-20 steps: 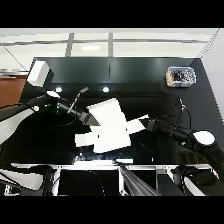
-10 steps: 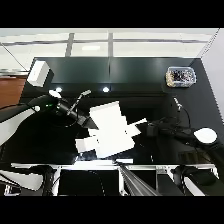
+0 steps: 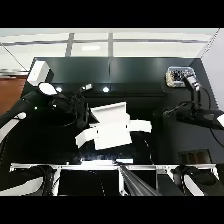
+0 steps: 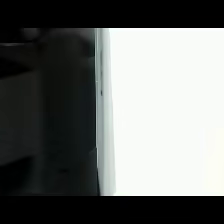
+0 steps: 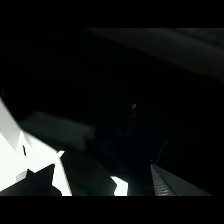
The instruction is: Fold the box and place the chain.
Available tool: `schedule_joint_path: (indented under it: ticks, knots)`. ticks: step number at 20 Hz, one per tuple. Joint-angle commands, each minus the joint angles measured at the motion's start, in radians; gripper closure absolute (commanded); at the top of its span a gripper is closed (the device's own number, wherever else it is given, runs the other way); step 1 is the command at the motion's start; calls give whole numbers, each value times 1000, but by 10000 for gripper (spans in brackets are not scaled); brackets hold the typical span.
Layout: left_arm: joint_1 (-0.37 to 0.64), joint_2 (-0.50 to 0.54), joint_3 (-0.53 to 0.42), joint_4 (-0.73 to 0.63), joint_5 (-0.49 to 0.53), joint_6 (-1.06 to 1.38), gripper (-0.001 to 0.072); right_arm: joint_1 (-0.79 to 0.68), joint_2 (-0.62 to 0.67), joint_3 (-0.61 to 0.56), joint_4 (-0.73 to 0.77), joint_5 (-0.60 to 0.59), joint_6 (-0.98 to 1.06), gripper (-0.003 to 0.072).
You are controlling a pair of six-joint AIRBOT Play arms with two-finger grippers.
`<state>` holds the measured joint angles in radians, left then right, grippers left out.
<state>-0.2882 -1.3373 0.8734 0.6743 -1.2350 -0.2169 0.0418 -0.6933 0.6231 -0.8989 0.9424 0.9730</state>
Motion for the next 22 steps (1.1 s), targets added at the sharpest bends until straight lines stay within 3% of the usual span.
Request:
schedule_joint_path:
  ticks: [1, 7, 13, 22]
  knots:
    - [-76, 29, -6, 14, 128, 99, 685, -7, -2, 22, 12, -82, -8, -22]
    - [-144, -111, -7, -1, 315, 188, 684, 66, -52, 11, -15, -25, -323, -22]
    - [-146, -172, -5, -2, 307, 239, 684, 233, -182, -76, -19, -84, -667, -21]
    - [-147, -170, 5, 65, 292, 241, 684, 314, -349, -78, -35, -84, -836, -21]
